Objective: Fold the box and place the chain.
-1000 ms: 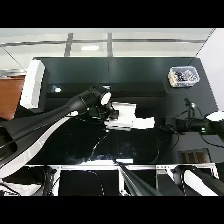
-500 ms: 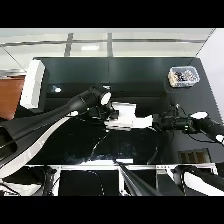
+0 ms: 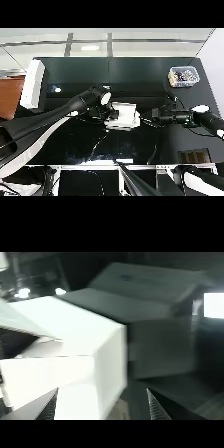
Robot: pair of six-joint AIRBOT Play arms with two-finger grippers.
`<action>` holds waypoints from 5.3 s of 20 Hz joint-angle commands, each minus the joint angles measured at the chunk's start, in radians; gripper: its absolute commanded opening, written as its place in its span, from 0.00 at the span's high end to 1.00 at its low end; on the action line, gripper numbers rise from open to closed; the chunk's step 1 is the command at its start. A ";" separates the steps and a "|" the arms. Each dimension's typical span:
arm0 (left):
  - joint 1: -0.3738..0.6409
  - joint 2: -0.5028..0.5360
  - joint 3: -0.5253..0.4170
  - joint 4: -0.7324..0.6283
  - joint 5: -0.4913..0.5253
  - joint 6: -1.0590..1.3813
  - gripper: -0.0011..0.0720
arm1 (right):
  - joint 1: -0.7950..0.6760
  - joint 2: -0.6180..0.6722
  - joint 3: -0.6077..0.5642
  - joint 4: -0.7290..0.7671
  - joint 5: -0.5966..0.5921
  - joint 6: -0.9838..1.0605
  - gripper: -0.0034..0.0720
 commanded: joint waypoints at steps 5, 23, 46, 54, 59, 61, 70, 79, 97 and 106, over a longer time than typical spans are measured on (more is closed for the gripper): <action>0.000 0.000 0.001 0.000 0.000 0.000 0.95 | 0.126 0.000 0.016 0.069 -0.028 0.013 0.15; 0.000 0.000 0.001 0.000 -0.001 0.000 0.95 | 0.375 0.000 0.261 -0.462 -0.135 0.483 0.51; 0.000 0.000 0.001 0.000 0.001 0.000 0.95 | 0.597 -0.214 0.541 -0.953 0.048 1.031 0.51; 0.000 0.000 0.001 0.000 0.000 0.000 0.95 | 0.689 -0.296 0.669 -1.110 0.176 1.237 0.51; 0.000 0.000 0.001 0.000 0.000 0.000 0.95 | 0.690 -0.301 0.669 -1.134 0.190 1.261 0.51; 0.000 0.000 0.001 0.000 0.000 0.000 0.95 | 0.690 -0.310 0.669 -1.130 0.193 1.261 0.51; 0.000 0.000 0.001 0.000 0.000 0.000 0.95 | 0.690 -0.332 0.669 -1.098 0.191 1.261 0.93; 0.000 0.000 0.001 0.000 0.000 0.000 0.95 | 0.682 -0.332 0.670 -1.075 0.207 1.262 0.66; 0.000 0.000 0.001 0.002 0.000 0.000 0.95 | 0.634 -0.087 0.690 -1.062 0.282 1.040 0.46; 0.000 0.000 0.001 0.008 0.001 0.000 0.95 | 0.396 0.198 0.681 -1.668 0.231 0.949 0.46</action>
